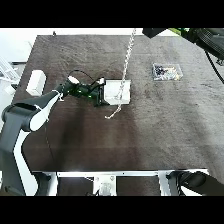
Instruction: Fold the box and place the chain.
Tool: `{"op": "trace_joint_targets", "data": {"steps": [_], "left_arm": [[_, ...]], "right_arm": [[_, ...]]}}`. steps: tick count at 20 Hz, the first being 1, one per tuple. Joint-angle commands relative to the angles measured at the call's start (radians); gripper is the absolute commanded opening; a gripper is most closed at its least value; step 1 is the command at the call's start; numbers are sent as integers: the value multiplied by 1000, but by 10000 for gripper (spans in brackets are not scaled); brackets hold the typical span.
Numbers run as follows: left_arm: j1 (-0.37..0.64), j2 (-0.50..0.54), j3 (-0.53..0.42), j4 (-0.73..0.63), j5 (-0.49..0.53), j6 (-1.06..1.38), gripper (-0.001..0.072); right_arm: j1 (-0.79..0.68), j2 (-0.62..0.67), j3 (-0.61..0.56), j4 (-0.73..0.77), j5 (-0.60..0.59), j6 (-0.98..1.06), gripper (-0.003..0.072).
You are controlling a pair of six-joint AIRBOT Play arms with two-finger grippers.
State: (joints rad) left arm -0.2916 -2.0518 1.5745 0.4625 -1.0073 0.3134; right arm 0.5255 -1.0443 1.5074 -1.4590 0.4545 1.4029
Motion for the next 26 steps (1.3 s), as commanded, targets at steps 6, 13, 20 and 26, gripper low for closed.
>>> {"op": "trace_joint_targets", "data": {"steps": [6,13,20,26], "left_arm": [[0,0,0,0,0,0,358],[0,0,0,0,0,0,358],[0,0,0,0,0,0,358],[0,0,0,0,0,0,358]], "right_arm": [[3,-4,1,-1,-246,-2,10],[1,-11,25,-1,-291,-54,10],[-24,-63,36,-1,-370,-80,10],[-68,-136,92,-1,-394,-80,10]]}}
